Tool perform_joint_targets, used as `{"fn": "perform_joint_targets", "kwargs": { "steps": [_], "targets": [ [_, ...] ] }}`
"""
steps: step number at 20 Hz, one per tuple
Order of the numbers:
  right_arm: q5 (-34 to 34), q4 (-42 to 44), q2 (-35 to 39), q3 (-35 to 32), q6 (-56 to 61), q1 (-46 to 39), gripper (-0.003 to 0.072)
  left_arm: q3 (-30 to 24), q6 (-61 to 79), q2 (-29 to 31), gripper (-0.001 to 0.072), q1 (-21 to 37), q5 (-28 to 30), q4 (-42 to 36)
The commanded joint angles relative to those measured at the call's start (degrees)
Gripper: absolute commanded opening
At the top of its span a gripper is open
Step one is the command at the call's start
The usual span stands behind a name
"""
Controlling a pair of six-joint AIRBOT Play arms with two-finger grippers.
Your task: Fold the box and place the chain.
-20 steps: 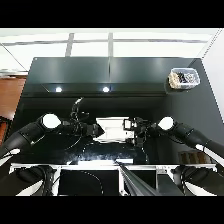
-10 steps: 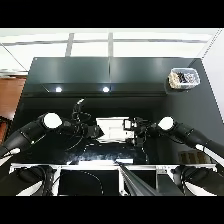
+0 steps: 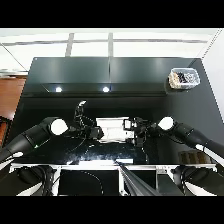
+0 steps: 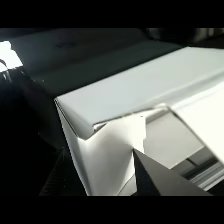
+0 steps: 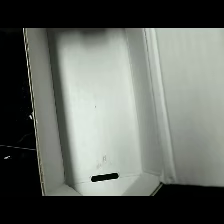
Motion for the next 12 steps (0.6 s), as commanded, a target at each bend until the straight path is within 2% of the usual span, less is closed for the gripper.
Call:
{"fn": "perform_joint_targets", "kwargs": {
  "steps": [1, 4, 8, 12],
  "targets": [
    [0.0, 0.0, 0.0, 0.0, 0.0, 0.0, 0.0474, 0.1, -5.0, -0.1, 0.0485, -0.5, 1.0, 2.6],
    [0.0, 0.0, 0.0, 0.0, 0.0, 0.0, 0.0473, 0.7, -10.1, -0.2, 0.0484, -2.8, 1.1, 6.8],
    [0.0, 0.0, 0.0, 0.0, 0.0, 0.0, 0.0474, 6.1, -25.4, -2.4, 0.0484, -8.1, -2.4, 20.0],
    [0.0, 0.0, 0.0, 0.0, 0.0, 0.0, 0.0474, 14.3, -31.5, -8.9, 0.0483, -11.1, -13.0, 27.2]
  ]
}}
